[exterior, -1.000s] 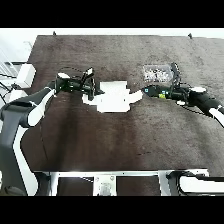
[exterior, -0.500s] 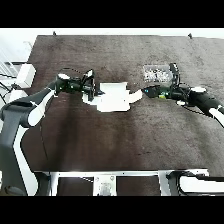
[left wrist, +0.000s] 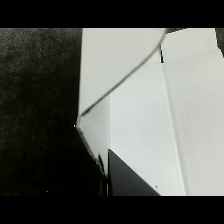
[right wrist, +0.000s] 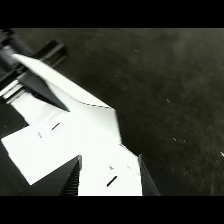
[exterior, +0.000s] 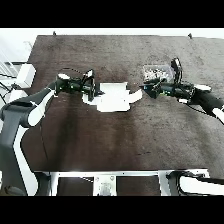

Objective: Fold the box and place the chain.

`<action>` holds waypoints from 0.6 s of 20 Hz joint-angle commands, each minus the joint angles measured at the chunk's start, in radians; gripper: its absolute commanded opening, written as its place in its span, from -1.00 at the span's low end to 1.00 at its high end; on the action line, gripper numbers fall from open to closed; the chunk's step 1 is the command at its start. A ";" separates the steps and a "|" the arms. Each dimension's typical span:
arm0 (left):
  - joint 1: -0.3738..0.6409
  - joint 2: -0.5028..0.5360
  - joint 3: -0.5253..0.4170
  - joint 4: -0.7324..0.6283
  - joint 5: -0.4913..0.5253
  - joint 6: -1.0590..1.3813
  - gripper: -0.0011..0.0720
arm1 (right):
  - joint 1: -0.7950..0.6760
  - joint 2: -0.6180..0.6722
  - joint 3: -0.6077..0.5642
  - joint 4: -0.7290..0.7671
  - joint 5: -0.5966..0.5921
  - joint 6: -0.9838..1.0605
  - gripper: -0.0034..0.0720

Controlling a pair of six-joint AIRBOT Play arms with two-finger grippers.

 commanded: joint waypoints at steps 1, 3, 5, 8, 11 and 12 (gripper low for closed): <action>0.000 0.000 0.000 0.000 0.001 0.000 -0.92 | 0.004 0.031 0.002 -0.061 0.076 -0.114 0.25; 0.001 0.000 0.000 0.000 0.002 0.000 -0.92 | 0.030 0.031 -0.003 -0.122 0.068 -0.142 0.46; 0.001 0.000 0.000 0.000 0.002 0.000 -0.92 | 0.088 0.030 -0.013 -0.209 0.002 -0.204 0.46; 0.000 0.000 0.000 0.000 0.001 0.000 -0.92 | 0.209 0.025 -0.014 -0.389 -0.106 -0.206 0.46; 0.001 0.000 0.000 0.000 0.002 0.000 -0.92 | 0.301 0.003 -0.014 -0.529 -0.175 -0.205 0.46; 0.001 0.000 0.000 0.000 0.000 0.000 -0.92 | 0.316 -0.006 -0.014 -0.531 -0.189 -0.205 0.46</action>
